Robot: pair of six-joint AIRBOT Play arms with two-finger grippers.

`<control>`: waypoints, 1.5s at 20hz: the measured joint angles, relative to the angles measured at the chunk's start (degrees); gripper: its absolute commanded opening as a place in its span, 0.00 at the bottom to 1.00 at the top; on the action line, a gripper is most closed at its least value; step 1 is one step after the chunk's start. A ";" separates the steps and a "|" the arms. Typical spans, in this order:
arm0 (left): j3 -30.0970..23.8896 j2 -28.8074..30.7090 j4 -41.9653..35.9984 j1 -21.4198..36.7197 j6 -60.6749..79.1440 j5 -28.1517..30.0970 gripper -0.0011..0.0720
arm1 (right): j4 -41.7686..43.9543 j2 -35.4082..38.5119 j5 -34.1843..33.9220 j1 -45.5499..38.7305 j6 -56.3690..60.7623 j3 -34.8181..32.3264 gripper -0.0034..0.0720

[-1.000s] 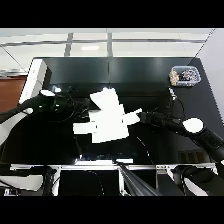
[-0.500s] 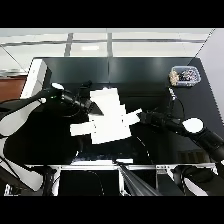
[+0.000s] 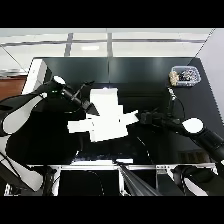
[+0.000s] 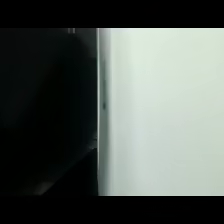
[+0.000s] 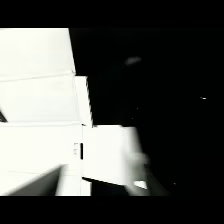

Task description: Fold the box and place the chain.

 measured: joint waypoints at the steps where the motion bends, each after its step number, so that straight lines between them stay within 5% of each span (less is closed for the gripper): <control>1: 0.11 0.15 0.26 -0.04 0.02 -0.20 0.05 | -1.44 0.28 1.03 -1.07 0.04 0.74 0.99; 6: -3.30 5.60 0.26 -2.32 1.29 2.60 0.04 | -13.38 2.71 16.41 -8.94 -1.95 9.90 0.99; 10: -13.84 18.18 -2.86 -7.61 11.32 17.46 0.05 | -26.12 3.37 26.69 -13.22 -3.08 15.58 0.99; 14: -18.95 24.02 -0.81 -12.94 27.63 28.79 0.05 | -31.04 3.56 28.17 -14.64 -3.37 17.27 0.99; 21: -20.61 21.38 1.22 -19.58 42.32 40.98 0.05 | -30.86 3.56 27.52 -14.93 -9.03 15.78 0.99; 30: -20.70 19.87 4.85 -20.65 45.07 44.33 0.05 | -15.93 3.52 26.99 -14.53 -27.89 5.81 0.99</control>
